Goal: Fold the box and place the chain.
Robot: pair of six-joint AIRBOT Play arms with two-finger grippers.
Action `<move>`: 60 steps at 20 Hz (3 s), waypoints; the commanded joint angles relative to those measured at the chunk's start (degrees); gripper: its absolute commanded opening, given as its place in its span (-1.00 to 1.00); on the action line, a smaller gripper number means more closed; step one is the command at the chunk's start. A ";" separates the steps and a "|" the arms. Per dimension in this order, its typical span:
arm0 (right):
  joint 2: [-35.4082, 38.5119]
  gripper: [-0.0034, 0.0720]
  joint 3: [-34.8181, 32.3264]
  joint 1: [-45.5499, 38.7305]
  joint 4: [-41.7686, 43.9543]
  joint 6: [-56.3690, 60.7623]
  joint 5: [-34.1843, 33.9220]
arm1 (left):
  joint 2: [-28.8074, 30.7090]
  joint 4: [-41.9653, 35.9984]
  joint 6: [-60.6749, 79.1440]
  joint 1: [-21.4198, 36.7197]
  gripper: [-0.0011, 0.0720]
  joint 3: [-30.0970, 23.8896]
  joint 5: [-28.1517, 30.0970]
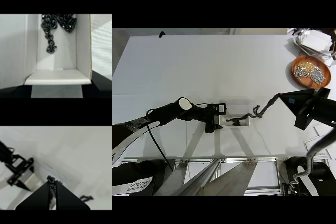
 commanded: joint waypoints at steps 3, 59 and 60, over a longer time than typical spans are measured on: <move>-2.05 -0.87 -6.93 0.02 9.64 -5.92 -1.22 | 0.00 0.02 0.00 -0.02 -0.22 -0.02 0.02; -39.26 -0.44 -12.68 12.76 -13.03 -14.40 -14.29 | 0.00 0.02 0.02 -0.02 -0.22 -0.02 0.00; -39.26 -0.44 -12.68 12.76 -12.94 -14.40 -14.84 | 0.02 0.02 0.00 -0.02 -0.22 -0.02 0.00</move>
